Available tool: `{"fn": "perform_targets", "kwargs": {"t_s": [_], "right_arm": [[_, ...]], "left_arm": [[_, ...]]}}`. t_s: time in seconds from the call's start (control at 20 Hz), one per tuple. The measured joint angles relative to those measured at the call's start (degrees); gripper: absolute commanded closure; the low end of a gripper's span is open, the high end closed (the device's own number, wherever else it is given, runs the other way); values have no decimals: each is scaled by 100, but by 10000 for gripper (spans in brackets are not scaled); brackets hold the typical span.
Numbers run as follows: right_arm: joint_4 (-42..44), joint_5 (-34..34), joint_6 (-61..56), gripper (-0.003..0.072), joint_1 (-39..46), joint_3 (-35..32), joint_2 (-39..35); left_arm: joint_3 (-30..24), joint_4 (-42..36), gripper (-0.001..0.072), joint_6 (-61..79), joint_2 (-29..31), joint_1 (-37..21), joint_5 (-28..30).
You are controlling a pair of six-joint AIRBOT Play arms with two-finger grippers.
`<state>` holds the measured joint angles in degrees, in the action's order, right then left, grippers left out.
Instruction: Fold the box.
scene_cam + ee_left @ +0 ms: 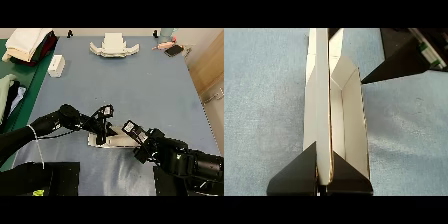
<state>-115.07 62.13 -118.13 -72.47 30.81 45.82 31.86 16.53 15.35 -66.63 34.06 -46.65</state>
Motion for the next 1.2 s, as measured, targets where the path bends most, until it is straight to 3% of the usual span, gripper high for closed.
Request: {"fn": "perform_targets", "kwargs": {"t_s": [0.25,0.4,0.6,0.85,1.0,1.2], "right_arm": [[31,-199,697,-25,361,-46,-72],[428,-680,1591,-24,866,-214,-195],[1895,-1615,3832,-24,1932,-678,-485],[4273,-2135,7108,-24,3187,-933,-531],[4959,-2240,8011,-22,3530,-973,-422],[5302,-2173,8376,-16,3692,-986,-387]], "left_arm": [[0,0,696,0,0,0,2],[0,0,696,0,0,0,2],[0,2,696,0,0,0,2],[0,2,696,0,0,0,2],[0,2,696,2,0,0,2],[0,2,696,0,0,0,2]]}}
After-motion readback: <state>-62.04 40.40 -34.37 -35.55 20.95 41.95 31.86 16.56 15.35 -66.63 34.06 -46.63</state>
